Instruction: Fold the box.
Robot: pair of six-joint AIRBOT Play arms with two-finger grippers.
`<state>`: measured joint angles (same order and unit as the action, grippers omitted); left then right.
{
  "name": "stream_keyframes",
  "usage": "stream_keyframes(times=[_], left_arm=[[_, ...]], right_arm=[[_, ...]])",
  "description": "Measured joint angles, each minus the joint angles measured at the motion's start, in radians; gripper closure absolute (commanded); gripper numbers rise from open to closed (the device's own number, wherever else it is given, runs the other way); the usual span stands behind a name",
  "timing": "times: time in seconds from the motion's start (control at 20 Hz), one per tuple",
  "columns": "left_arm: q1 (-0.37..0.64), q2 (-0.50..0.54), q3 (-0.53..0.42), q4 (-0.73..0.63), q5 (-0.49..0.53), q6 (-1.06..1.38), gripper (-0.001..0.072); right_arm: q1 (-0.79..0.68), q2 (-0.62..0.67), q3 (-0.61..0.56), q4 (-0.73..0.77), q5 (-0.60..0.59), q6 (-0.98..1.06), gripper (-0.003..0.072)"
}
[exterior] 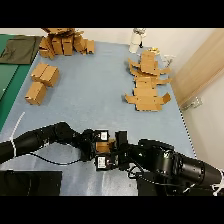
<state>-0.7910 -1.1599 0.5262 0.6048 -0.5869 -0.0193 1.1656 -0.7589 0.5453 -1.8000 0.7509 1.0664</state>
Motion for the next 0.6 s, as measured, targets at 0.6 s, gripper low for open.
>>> stream_keyframes(times=[0.6], left_arm=[[0.0, 0.0, 0.0, 0.0, 0.0, 0.0, 0.0113]], right_arm=[[0.0, -0.045, 0.002, -0.003, -0.005, 0.0, 0.063]])
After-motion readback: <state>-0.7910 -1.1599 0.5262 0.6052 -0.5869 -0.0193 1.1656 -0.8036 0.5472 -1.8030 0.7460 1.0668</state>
